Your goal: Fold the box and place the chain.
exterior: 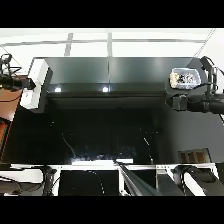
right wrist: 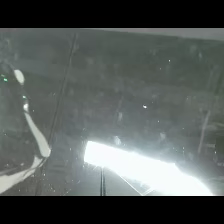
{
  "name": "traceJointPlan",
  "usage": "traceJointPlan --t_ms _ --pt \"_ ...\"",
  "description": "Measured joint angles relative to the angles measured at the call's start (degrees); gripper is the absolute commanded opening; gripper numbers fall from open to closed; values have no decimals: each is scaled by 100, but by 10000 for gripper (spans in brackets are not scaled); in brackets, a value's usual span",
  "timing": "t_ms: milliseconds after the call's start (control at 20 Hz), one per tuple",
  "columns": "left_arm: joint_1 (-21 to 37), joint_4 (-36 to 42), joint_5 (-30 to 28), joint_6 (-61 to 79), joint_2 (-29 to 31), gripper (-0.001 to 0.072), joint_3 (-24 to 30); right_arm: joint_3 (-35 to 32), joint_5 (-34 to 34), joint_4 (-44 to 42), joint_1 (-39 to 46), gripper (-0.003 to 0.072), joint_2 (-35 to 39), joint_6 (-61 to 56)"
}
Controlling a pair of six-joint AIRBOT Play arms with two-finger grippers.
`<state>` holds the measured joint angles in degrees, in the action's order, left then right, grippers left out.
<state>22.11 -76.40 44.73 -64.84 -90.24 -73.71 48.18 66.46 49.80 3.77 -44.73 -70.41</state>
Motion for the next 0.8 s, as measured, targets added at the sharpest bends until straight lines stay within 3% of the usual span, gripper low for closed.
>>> traceJointPlan --t_ms 100,150,250,350,400,550,650,800 --pt "-46 22 76 -46 190 715 -245 0 -223 4 -48 12 -33 -90" --pt "-76 46 125 -164 313 661 -356 0 -437 15 -125 12 -85 -188" --pt "-151 122 343 -643 623 127 -509 0 -935 59 -380 12 -258 -319" --pt "-258 238 804 -1163 914 92 -570 0 -1469 321 -678 12 -498 -385" --pt "-343 328 1078 -1340 1060 24 -549 0 -1657 538 -802 12 -627 -409" --pt "-750 533 1709 -1362 1600 24 -98 -48 -2055 1338 -1019 12 -1029 -450" --pt "-1130 597 1652 -1344 2124 24 627 -153 -2334 1694 -1069 12 -1224 -466" --pt "-1598 629 933 -1318 2935 25 1971 -273 -2691 1971 -1082 13 -1368 -468"
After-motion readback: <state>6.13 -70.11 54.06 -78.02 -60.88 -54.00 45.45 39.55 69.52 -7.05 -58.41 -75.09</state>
